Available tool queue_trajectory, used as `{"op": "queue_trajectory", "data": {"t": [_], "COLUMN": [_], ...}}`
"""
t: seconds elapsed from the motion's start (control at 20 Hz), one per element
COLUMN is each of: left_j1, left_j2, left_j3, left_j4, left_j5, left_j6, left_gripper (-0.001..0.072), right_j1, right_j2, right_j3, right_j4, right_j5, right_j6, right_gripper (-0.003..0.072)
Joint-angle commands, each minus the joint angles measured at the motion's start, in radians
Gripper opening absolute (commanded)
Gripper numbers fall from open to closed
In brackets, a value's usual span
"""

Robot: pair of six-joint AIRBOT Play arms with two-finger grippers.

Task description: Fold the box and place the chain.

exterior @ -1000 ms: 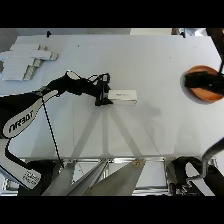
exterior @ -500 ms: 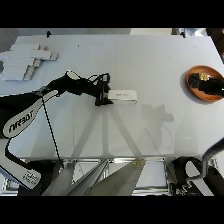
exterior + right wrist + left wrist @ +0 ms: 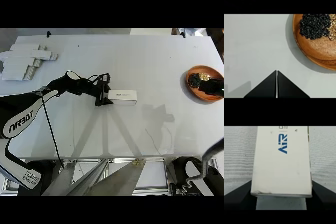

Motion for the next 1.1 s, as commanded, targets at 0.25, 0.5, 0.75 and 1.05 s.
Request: {"op": "queue_trajectory", "data": {"t": [0.25, 0.5, 0.75, 1.05], "left_j1": [0.000, 0.000, 0.001, 0.004], "left_j2": [0.000, 0.001, 0.030, 0.137], "left_j3": [0.000, 0.000, 0.000, 0.000], "left_j4": [-0.002, -0.004, -0.003, -0.003], "left_j5": [0.000, -0.009, -0.069, -0.050], "left_j6": [0.000, -0.001, -0.005, -0.016], "left_gripper": [0.0340, 0.0226, 0.0140, 0.0138], "right_j1": [0.000, 0.000, 0.000, 0.000], "right_j2": [0.001, 0.001, 0.001, 0.001], "right_j3": [0.001, 0.001, 0.001, 0.001], "right_j4": [0.000, 0.000, 0.000, 0.000], "right_j5": [0.000, 0.000, 0.001, 0.000], "right_j6": [0.000, 0.000, 0.000, 0.000], "right_gripper": [0.0013, 0.0013, 0.0013, 0.0013]}}
